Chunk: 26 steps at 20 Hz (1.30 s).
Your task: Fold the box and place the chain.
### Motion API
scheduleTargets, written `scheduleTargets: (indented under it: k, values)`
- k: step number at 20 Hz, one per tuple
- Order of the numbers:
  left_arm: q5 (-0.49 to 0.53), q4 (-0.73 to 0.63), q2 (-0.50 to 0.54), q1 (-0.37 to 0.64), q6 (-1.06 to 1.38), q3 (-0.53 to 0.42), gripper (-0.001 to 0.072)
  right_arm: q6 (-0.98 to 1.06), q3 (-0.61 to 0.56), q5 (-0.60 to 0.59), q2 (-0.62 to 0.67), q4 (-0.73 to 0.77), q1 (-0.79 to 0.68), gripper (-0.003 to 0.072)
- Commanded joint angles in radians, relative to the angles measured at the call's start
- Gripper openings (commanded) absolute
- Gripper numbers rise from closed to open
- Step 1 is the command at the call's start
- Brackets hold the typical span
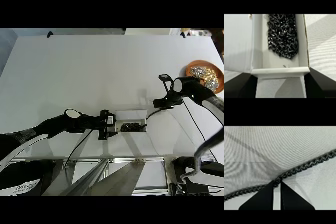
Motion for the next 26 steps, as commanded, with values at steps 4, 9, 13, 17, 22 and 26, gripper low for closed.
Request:
scheduleTargets:
  k: [4,9,13,17,22,26]
  values:
    - [0.0,0.0,0.0,0.001,0.0,0.0,0.0135,-0.026,0.0,0.064,0.14,-0.056,0.0,0.0017]
    - [0.0,0.0,0.0,0.001,0.0,0.0,0.0135,-0.047,0.0,0.169,0.402,-0.024,0.034,0.0017]
    - [0.0,0.0,0.0,0.001,0.0,0.0,0.0135,-0.068,0.0,0.23,0.615,0.077,0.095,0.0017]
    - [0.0,0.0,0.0,0.001,0.0,0.0,0.0135,-0.068,0.0,0.236,0.769,0.23,0.171,0.0017]
    - [0.0,0.0,0.0,0.001,0.0,0.0,0.0135,-0.067,0.0,0.226,0.867,0.37,0.249,0.0017]
    - [0.0,0.0,0.0,0.001,0.0,0.0,0.0135,-0.068,0.0,0.217,0.887,0.486,0.256,0.0017]
